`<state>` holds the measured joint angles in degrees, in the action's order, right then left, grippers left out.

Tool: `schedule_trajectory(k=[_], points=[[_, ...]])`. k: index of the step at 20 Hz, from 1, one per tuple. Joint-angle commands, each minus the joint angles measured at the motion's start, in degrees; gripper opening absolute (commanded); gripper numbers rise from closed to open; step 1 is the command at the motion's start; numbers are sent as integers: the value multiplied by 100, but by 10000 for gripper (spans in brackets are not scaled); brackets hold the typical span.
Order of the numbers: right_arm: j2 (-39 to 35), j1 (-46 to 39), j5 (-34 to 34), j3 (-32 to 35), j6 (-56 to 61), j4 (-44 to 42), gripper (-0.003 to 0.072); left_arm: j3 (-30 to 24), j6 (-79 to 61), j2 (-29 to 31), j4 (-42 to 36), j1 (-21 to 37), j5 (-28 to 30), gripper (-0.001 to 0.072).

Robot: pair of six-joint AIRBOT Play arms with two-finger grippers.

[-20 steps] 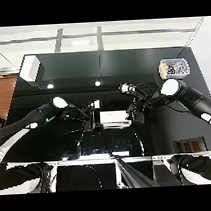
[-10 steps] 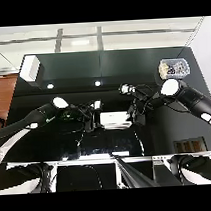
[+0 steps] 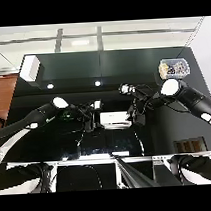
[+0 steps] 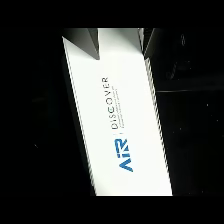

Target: Fold the box and place the chain.

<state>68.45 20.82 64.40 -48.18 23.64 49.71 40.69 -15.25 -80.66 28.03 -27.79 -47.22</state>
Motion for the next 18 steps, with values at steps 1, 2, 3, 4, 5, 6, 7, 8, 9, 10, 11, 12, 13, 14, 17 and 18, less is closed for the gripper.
schedule_trajectory(k=[1, 2, 3, 4, 5, 6, 7, 8, 9, 10, 11, 12, 13, 14, 17, 18], points=[[2, 0, -31, 2, 13, 4, 262, 0, 0, -4, 0, -2, 2, 459], [2, 0, -26, 2, 13, 7, 262, 0, 0, -4, 0, -2, 2, 459], [2, 2, -11, 2, 9, 9, 274, 0, 0, -4, 0, -2, 2, 459], [2, 2, -13, 2, 9, 9, 325, 0, 0, -4, 0, -2, 2, 459], [2, 2, -13, 2, 9, 11, 325, 0, 0, -4, 0, -2, 2, 459], [2, 2, -13, 2, 11, 11, 326, 0, 0, -4, -2, -2, 2, 460], [2, 2, -13, 2, 11, 11, 332, 0, 0, -4, 0, -2, 4, 459], [2, 2, -13, 2, 11, 11, 332, 0, 0, -4, -2, -2, 2, 459], [2, 2, -13, 2, 11, 11, 332, 0, 0, -4, 0, -2, 2, 459], [2, 2, -13, 2, 11, 11, 332, 0, 0, -4, 0, -2, 2, 459], [2, 2, -11, 2, 11, 11, 332, 0, 2, -4, 0, -2, 4, 459], [2, 2, -11, 17, 11, 11, 332, 0, 0, -4, 0, -2, 4, 459], [2, 24, -15, 52, 9, 39, 333, 0, 0, -4, 0, -2, 4, 459], [2, 87, -26, 101, 9, 166, 333, 0, 0, -4, 0, -2, 2, 459], [2, 271, -138, 203, 13, 238, 333, 0, 0, -4, 0, -2, 4, 459], [2, 289, -199, 203, 15, 219, 332, 0, 0, -4, 0, -2, 4, 459]])
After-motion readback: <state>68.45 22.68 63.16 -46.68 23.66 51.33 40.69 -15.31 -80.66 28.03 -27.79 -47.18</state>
